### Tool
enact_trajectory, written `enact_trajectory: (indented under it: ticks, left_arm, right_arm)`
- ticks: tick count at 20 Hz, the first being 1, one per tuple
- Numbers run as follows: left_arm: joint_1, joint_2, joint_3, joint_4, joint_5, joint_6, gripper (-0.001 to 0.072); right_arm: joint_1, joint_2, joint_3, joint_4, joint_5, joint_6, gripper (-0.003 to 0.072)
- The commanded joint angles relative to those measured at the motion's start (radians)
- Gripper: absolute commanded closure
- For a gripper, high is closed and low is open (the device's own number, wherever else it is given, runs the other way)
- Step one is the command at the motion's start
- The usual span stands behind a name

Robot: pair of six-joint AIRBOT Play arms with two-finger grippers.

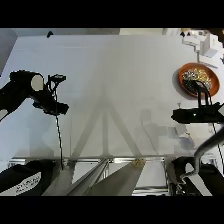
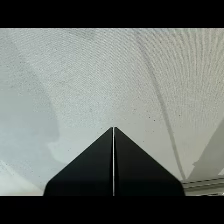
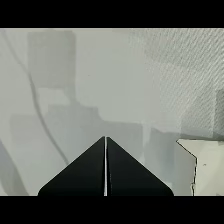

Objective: Fold the box and place the chain.

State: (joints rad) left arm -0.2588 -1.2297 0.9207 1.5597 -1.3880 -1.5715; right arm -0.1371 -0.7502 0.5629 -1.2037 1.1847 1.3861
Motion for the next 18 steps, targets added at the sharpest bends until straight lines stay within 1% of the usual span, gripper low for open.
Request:
enact_trajectory:
  ticks: [1,8,9,11,12,14,17,18]
  left_arm:
    - [0.0,0.001,0.0,0.0,0.0,0.0,0.0701]
    - [0.0,0.001,0.0,0.0,0.0,0.0,0.0701]
    - [0.0,0.001,0.0,0.0,0.0,0.0,0.0701]
    - [0.0,0.001,0.0,0.0,0.0,0.0,0.0701]
    - [0.0,0.001,0.0,0.0,0.0,0.0,0.0701]
    - [0.0,0.001,0.0,0.0,0.0,0.0,0.0701]
    - [0.0,0.001,0.0,0.0,0.0,0.0,0.0701]
    - [0.0,0.001,0.0,0.0,0.0,0.0,0.0701]
  right_arm:
    - [0.001,0.001,0.0,0.0,0.0,0.0,0.0665]
    - [0.001,0.001,0.0,0.01,-0.005,0.0,0.0664]
    - [0.001,0.0,0.001,-0.015,-0.008,0.012,0.0664]
    - [-0.036,-0.002,0.011,-0.187,-0.021,0.199,0.0665]
    - [-0.082,-0.008,0.027,-0.253,-0.015,0.213,0.0665]
    - [-0.22,-0.059,0.099,-0.351,0.057,0.166,0.0665]
    - [-0.46,-0.217,0.256,-0.488,0.164,0.101,0.0664]
    - [-0.517,-0.269,0.298,-0.491,0.165,0.1,0.0602]
